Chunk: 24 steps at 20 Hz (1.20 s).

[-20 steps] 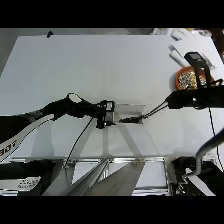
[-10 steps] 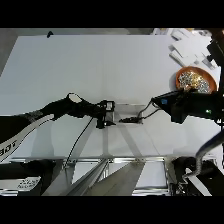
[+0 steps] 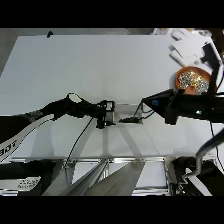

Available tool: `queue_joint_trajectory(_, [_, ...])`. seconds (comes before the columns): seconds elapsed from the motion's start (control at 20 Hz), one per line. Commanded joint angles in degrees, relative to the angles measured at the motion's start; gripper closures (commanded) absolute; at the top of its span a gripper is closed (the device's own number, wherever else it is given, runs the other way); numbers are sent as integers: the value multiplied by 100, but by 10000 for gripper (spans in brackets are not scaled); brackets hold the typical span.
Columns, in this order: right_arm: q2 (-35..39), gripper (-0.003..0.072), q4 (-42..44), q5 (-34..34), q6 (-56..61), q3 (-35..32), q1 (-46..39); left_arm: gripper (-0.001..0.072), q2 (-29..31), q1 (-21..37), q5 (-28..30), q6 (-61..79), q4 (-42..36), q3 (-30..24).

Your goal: Fold the box and place the chain.

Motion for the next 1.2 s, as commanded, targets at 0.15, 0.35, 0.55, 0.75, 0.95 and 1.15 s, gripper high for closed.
queue_joint_trajectory(0.15, [-531, 664, 96, -87, -756, -986, 9, 506, 2, 4, 0, 2, 2, 4])
queue_joint_trajectory(0.35, [-964, 664, -208, -365, -774, -1095, 496, 506, 2, 4, 0, 2, 2, 4])
queue_joint_trajectory(0.55, [-1233, 614, -584, -791, -538, -1093, 699, 506, 2, 4, 0, 2, 2, 4])
queue_joint_trajectory(0.75, [-1237, 551, -645, -564, -511, -815, 699, 506, 2, 4, 0, 2, 2, 4])
queue_joint_trajectory(0.95, [-1237, 412, -1784, -164, 334, 81, 699, 506, 2, 4, 0, 2, 2, 4])
queue_joint_trajectory(1.15, [-1237, 438, -3268, 74, 1213, 568, 654, 506, 2, 4, 0, 2, 2, 4])
